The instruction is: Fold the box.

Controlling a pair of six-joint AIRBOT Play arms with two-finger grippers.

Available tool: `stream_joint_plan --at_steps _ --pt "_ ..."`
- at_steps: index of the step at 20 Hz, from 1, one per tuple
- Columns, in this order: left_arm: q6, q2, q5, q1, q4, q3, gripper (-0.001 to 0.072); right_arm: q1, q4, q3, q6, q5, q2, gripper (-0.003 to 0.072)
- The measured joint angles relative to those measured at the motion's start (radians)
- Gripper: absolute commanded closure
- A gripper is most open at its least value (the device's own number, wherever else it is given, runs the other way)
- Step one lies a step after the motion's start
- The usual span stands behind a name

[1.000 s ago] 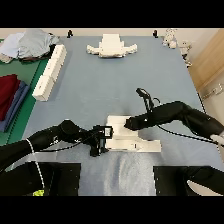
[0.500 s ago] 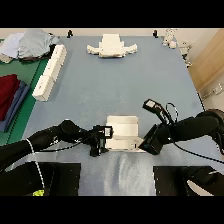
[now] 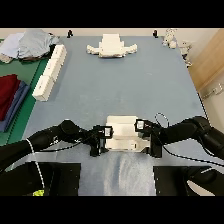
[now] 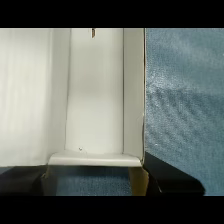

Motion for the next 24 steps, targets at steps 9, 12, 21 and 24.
stream_joint_plan --at_steps 9,12,21,24 --pt "0.000 0.000 0.002 0.000 0.000 0.000 0.0198 0.053 0.035 -0.008 -0.120 0.100 -0.055 0.0550" --pt "0.000 0.000 0.001 0.000 0.000 0.000 0.0198 0.058 0.055 -0.008 -0.126 0.114 -0.058 0.0604" --pt "0.001 0.000 0.000 0.000 0.001 0.000 0.0198 0.093 0.142 -0.008 -0.144 0.159 -0.118 0.0059" --pt "0.001 0.000 0.000 0.000 0.001 0.000 0.0198 0.100 0.147 -0.008 -0.143 0.166 -0.127 0.0059"
